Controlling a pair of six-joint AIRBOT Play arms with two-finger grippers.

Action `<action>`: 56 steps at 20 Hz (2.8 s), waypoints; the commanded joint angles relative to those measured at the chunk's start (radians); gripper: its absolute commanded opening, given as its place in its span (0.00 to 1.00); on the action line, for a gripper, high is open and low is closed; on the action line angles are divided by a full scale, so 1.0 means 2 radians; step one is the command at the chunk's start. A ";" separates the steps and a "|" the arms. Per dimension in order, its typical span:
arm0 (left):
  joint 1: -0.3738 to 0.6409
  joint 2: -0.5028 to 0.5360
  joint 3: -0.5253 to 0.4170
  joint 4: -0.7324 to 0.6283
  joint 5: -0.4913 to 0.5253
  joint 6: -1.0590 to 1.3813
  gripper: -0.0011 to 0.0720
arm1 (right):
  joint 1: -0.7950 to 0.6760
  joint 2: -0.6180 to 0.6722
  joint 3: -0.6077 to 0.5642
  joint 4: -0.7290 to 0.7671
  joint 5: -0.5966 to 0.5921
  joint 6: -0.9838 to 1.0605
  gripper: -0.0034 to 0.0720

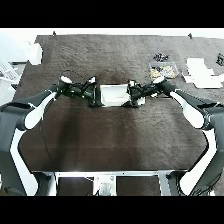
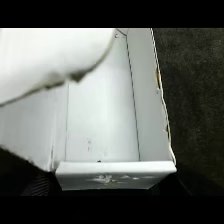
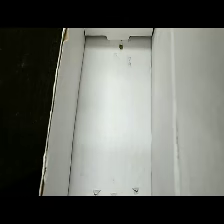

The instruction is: Fold the box and place the chain.

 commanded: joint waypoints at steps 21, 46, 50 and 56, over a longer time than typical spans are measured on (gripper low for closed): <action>-0.001 -0.008 0.008 -0.004 0.003 0.006 0.98 | 0.000 0.000 0.000 0.001 0.001 0.000 0.83; -0.014 -0.013 0.008 -0.001 0.036 0.021 0.58 | 0.000 0.000 0.000 0.001 0.001 0.000 0.83; -0.014 -0.013 0.008 0.000 0.044 0.019 0.58 | 0.000 0.000 0.000 0.001 0.001 0.000 0.83; -0.013 -0.013 0.008 -0.002 0.052 0.019 0.58 | 0.000 0.000 0.000 0.001 0.001 0.000 0.83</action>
